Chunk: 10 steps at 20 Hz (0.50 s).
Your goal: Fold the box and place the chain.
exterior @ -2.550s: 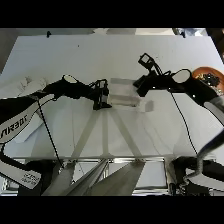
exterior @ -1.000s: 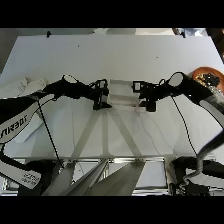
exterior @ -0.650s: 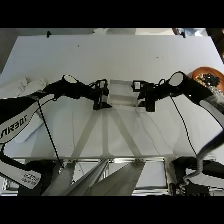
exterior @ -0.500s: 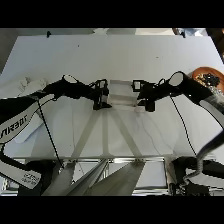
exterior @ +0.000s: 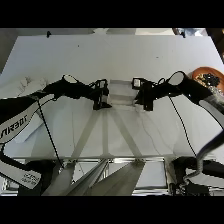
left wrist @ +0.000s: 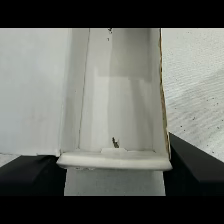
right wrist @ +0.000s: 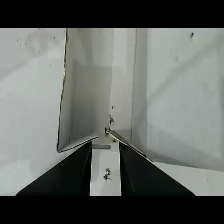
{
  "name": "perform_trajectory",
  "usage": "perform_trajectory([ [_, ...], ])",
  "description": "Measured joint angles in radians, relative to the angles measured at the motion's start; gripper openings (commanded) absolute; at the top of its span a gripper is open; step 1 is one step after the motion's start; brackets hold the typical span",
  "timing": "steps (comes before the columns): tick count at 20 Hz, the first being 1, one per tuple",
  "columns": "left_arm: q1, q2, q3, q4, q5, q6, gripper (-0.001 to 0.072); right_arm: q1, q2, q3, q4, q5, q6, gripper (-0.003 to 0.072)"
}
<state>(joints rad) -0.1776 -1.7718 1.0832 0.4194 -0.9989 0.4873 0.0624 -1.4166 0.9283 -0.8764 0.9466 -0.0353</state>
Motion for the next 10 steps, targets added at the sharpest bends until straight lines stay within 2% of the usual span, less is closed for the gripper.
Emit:
perform_trajectory([
  [1,0.0,0.0,0.0,0.0,0.0,0.0,0.03,0.0,-0.01,0.0,0.005,-0.002,0.0,0.0358],
  [6,0.0,0.0,0.0,0.0,0.0,0.0,0.03,0.0,-0.063,0.0,0.018,-0.002,0.0,0.037],
  [7,0.0,0.0,0.0,0.0,0.0,0.0,0.03,0.0,-0.07,0.0,0.02,-0.002,0.0,0.0406],
  [10,0.0,0.0,0.0,0.0,0.0,0.0,0.03,0.0,-0.08,0.0,0.033,-0.001,0.004,0.0415],
])
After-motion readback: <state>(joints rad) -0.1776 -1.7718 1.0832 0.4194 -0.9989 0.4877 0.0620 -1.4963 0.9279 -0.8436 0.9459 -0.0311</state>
